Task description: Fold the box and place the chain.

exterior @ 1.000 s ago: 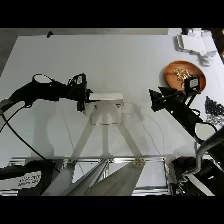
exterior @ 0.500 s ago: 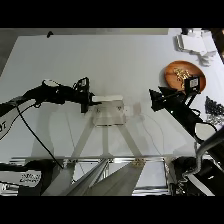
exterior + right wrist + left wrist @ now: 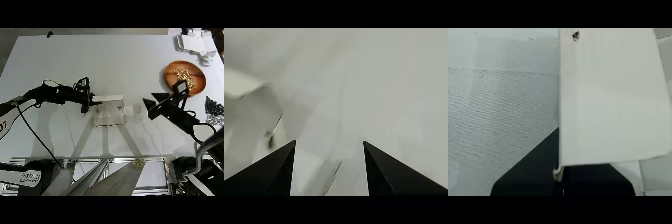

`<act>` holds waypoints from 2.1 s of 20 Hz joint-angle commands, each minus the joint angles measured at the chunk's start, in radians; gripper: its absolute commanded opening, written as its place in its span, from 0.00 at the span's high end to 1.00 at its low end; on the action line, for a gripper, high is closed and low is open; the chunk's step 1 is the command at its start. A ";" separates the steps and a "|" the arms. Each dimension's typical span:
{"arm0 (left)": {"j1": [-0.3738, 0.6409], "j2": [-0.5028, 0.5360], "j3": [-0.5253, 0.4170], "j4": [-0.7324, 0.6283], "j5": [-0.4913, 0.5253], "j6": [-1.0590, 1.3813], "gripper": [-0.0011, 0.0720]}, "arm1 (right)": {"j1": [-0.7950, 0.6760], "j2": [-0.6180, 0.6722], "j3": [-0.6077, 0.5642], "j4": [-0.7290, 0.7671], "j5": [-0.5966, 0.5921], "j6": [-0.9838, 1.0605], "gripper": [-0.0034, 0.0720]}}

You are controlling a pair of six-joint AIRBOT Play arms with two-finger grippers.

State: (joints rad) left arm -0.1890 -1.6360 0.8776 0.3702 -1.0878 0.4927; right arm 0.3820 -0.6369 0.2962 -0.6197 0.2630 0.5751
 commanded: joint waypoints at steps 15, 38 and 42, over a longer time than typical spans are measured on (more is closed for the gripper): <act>0.000 -0.001 -0.001 0.004 0.000 -0.003 0.97 | 0.000 -0.245 0.181 -0.344 0.468 -0.389 0.29; 0.000 -0.001 -0.001 0.004 0.000 -0.003 0.97 | 0.055 -0.710 0.299 0.130 0.380 -0.781 0.00; 0.000 -0.001 -0.001 0.004 0.000 -0.003 0.97 | 0.035 -0.707 0.299 0.093 0.370 -0.488 0.00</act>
State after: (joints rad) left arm -0.1890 -1.6363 0.8772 0.3744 -1.0882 0.4900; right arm 0.4244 -1.3422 0.5953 -0.4973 0.6342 -0.1020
